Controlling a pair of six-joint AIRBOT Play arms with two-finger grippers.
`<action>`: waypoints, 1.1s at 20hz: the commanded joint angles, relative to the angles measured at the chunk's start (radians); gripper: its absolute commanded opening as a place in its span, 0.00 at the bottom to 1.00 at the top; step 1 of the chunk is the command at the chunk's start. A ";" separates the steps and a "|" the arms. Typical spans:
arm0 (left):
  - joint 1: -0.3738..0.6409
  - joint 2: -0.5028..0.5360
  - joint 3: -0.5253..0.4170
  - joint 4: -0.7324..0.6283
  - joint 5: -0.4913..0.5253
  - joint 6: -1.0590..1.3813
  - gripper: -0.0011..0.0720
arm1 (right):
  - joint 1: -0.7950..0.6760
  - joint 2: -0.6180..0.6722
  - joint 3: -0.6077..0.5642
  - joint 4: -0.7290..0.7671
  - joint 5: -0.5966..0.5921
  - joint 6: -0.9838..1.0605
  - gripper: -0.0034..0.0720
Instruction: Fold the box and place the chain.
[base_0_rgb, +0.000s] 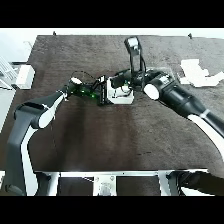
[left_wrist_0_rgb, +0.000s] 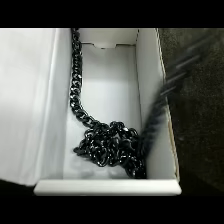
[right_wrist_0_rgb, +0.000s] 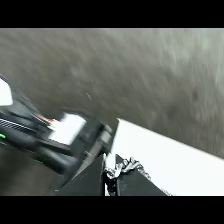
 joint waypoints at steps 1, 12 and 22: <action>0.000 0.001 0.000 0.000 0.000 0.000 0.74 | -0.065 -0.130 -0.079 0.001 -0.145 0.059 0.06; 0.000 0.001 0.000 0.000 0.001 0.000 0.74 | -0.217 -0.128 -0.085 0.024 -0.056 0.078 0.76; 0.000 0.001 0.000 0.000 0.002 0.000 0.74 | -0.486 -0.283 -0.095 0.151 -0.212 0.176 0.67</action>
